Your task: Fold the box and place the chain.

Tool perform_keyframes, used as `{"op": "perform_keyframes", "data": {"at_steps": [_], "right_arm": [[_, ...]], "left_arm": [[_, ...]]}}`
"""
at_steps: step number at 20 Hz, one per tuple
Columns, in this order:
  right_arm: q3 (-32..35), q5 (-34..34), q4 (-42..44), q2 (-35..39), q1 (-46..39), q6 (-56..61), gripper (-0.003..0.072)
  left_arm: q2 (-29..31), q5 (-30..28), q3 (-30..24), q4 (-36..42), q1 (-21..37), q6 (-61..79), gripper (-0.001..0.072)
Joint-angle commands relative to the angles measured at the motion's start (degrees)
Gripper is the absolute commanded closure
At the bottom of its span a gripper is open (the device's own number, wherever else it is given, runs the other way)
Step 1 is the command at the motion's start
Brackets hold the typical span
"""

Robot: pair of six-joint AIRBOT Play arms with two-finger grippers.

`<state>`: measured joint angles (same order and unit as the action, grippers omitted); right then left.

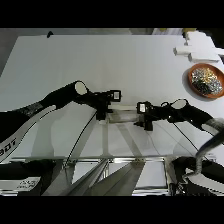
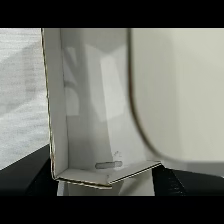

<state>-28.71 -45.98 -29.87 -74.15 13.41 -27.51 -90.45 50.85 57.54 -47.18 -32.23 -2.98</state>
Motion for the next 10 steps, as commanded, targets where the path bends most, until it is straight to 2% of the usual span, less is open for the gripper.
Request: {"op": "perform_keyframes", "data": {"at_steps": [1, 9, 10], "right_arm": [[0.0, 0.0, -0.1, 0.0, 0.0, 0.0, 0.0277], [0.0, 0.0, -0.1, 0.0, 0.0, 0.0, 0.0277], [0.0, 0.0, -0.1, 0.0, 0.0, 0.0, 0.0277]], "left_arm": [[0.0, 0.0, 0.0, 0.0, 0.0, 0.0, 0.0698], [0.2, 0.6, 0.0, 0.0, 0.0, 0.0, 0.0695], [0.6, 1.1, 0.0, -0.1, 0.0, 0.0, 0.0646]]}}
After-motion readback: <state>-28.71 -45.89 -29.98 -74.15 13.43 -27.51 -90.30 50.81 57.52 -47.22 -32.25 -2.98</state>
